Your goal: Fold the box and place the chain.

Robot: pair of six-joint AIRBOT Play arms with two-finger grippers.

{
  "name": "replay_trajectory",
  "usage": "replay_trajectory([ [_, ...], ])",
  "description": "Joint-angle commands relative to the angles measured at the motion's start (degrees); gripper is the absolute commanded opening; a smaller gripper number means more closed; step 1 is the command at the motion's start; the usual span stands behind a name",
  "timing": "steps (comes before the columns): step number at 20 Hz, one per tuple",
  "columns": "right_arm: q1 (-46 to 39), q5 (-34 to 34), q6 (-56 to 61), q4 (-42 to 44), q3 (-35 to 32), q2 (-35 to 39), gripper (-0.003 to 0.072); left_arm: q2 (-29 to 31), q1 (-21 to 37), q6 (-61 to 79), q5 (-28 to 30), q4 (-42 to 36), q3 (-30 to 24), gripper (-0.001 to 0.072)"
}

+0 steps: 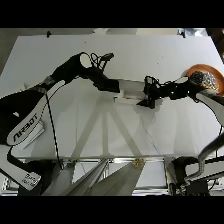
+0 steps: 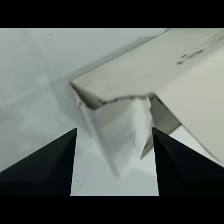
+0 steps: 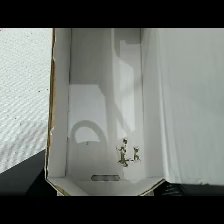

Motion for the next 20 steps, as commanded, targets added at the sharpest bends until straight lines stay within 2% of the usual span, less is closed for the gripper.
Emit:
replay_trajectory([
  [1,0.0,0.0,0.0,0.0,0.0,0.0,0.0497,-4.1,0.6,2.0,1.3,-5.8,0.0,0.0447],
  [3,0.0,0.0,0.0,0.0,0.0,0.0,0.0497,-4.6,0.5,2.0,1.6,-5.9,0.0,0.0363],
  [5,0.0,0.0,0.0,0.0,0.0,0.0,0.0497,-4.5,0.6,2.0,1.7,-5.9,0.0,0.0211],
  [7,0.0,0.0,0.0,0.0,0.0,0.0,0.0497,-4.3,0.3,0.7,1.7,-5.9,0.0,0.0197],
  [8,0.0,0.0,0.0,0.0,0.0,0.0,0.0497,-4.2,0.2,0.3,1.7,-5.8,0.0,0.0155],
  [10,0.0,0.0,0.0,0.0,0.0,0.0,0.0497,-3.8,-0.6,-1.4,1.8,-4.5,0.0,0.0147],
  [13,0.0,0.0,0.0,0.0,0.0,0.0,0.0497,-2.7,-2.4,-8.8,1.9,5.1,0.0,0.0130],
  [14,0.0,0.0,0.0,0.0,0.0,0.0,0.0497,-2.1,-3.1,-11.7,1.1,9.9,0.1,0.0051],
  [15,0.0,0.0,0.0,0.0,0.0,0.0,0.0497,-1.7,-3.7,-14.0,0.1,13.6,0.4,0.0026],
  [17,0.0,0.0,0.0,0.0,0.0,0.0,0.0497,-1.4,-4.9,-19.1,-2.7,18.6,2.0,0.0016],
  [20,0.0,0.0,0.0,0.0,0.0,0.0,0.0497,-1.4,-7.1,-24.8,-5.2,21.5,3.2,0.0015],
])
